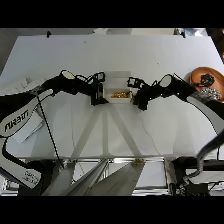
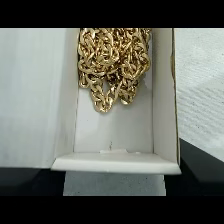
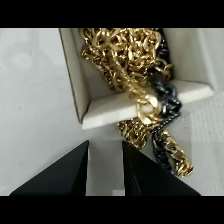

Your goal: Fold the box and place the chain.

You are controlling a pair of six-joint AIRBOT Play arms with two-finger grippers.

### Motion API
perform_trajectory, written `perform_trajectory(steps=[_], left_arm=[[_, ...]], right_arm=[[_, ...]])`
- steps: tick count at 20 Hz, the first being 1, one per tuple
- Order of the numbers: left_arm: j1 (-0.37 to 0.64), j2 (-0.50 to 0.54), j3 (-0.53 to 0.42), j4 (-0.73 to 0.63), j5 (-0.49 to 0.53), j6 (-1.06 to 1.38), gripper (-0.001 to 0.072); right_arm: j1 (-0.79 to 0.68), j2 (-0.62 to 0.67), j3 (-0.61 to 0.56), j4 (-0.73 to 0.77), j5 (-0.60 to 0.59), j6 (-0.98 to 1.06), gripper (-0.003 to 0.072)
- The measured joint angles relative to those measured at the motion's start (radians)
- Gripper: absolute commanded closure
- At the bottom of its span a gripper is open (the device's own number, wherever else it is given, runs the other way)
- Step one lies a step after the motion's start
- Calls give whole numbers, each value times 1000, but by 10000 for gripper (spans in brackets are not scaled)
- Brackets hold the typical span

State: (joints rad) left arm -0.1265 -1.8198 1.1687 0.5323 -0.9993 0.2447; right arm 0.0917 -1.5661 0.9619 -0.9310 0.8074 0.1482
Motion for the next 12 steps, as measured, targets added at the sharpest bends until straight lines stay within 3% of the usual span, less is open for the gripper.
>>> perform_trajectory(steps=[2, 4, 6, 11, 12], left_arm=[[0, 0, 0, 0, 0, 0, 433], [0, 0, 0, 0, 0, 0, 433], [0, 0, 0, 0, 0, 0, 433], [0, 0, 0, 0, 0, 0, 433], [0, 0, 0, 0, 0, 0, 433]], right_arm=[[1, -3, 0, 11, -33, -1, 473], [1, -6, 0, 16, -61, -2, 543], [1, -6, 0, 19, -81, 0, 674], [0, -6, 0, 24, -89, 18, 672], [0, -6, 0, 24, -88, 23, 632]])
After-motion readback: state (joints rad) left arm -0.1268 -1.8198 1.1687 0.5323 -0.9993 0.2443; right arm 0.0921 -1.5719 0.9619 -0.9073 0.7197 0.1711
